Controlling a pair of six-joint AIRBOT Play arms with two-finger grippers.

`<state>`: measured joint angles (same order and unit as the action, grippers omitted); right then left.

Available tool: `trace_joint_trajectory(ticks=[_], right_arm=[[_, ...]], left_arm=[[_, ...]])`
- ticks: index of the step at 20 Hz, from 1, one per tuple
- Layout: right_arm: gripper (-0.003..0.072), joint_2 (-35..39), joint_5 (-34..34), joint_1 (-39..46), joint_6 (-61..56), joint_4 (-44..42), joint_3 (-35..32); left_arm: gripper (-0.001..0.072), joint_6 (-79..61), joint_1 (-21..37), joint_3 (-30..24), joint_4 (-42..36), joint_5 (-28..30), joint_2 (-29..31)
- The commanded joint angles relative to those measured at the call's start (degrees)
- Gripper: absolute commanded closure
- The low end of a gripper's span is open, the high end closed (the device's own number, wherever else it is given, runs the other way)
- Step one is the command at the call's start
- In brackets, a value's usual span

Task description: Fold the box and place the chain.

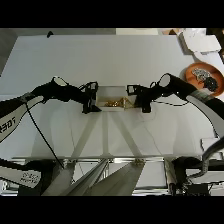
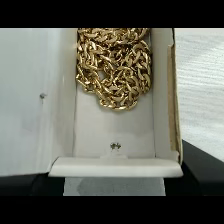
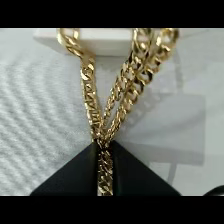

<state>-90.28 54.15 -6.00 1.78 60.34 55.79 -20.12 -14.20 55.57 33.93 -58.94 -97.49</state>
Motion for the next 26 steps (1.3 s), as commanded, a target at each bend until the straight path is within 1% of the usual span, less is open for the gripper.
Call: trace_joint_trajectory(ticks=[1, 3, 5, 8, 10, 13, 16, 18, 22, 24, 26], right_arm=[[0.0674, -0.11, 2.43, -0.37, -0.26, 4.22, -0.04], [0.0675, 1.09, 2.23, -0.37, -2.01, 4.81, -0.04], [0.0676, 3.39, 0.09, -0.37, -6.78, 4.76, -0.04], [0.0676, 8.74, -4.22, -0.37, -14.64, 4.72, -0.04], [0.0677, 12.9, -5.84, -0.37, -18.88, 4.66, -0.04], [0.0677, 18.75, -7.06, -0.85, -24.22, 1.84, -0.04], [0.0677, 22.43, -9.29, -5.05, -27.23, -1.6, -0.04], [0.0676, 22.58, -13.03, -9.57, -27.28, -3.52, -0.04], [0.0676, 21.79, -26.03, -19.1, -29.22, -5.77, -0.04], [0.0676, 21.0, -28.96, -22.03, -30.53, -5.73, -0.04], [0.0675, 19.12, -28.89, -22.99, -31.26, -5.7, -0.04]], left_arm=[[0.0452, 0.0, 0.04, 0.02, 0.0, 0.0, 0.02], [0.0452, 0.0, 0.04, 0.02, 0.0, 0.0, 0.02], [0.0452, 0.0, 0.04, 0.02, 0.0, 0.0, 0.02], [0.0452, 0.0, 0.04, 0.02, 0.0, 0.0, 0.02], [0.0452, 0.0, 0.04, 0.02, 0.0, 0.0, 0.02], [0.0452, 0.0, 0.04, 0.02, 0.02, 0.0, 0.02], [0.0452, 0.0, 0.04, 0.02, 0.0, 0.0, 0.02], [0.0452, 0.0, 0.04, 0.02, 0.0, 0.0, 0.02], [0.0452, 0.0, 0.04, 0.02, 0.0, 0.0, 0.02], [0.0452, 0.0, 0.04, 0.02, 0.0, 0.0, 0.02], [0.0452, 0.0, 0.04, 0.02, 0.0, 0.0, 0.02]])
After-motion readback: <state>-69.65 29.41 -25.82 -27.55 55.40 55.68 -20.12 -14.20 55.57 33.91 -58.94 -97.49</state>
